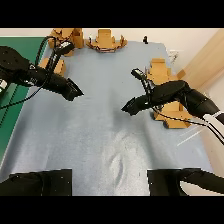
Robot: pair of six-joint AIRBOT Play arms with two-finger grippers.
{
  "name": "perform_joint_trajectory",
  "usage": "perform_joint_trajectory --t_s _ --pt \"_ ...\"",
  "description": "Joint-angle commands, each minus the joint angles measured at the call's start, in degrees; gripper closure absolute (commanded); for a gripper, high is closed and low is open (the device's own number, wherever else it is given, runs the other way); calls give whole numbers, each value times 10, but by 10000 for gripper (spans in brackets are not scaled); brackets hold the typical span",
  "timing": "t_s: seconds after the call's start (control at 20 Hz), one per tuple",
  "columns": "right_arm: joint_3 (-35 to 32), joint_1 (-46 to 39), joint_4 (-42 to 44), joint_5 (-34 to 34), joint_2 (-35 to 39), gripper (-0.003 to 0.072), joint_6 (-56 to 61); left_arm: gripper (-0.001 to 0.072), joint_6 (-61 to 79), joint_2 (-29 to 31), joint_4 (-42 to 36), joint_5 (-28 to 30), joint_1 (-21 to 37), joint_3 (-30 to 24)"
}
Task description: Fold the box.
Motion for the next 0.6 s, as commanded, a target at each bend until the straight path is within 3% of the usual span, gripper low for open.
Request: perform_joint_trajectory --t_s 0.0,0.55 --pt "0 0 0 0 0 682 0 696 0 0 0 0 0 0" --pt "0 0 2 -15 0 682 1 696 1 0 0 2 0 0"
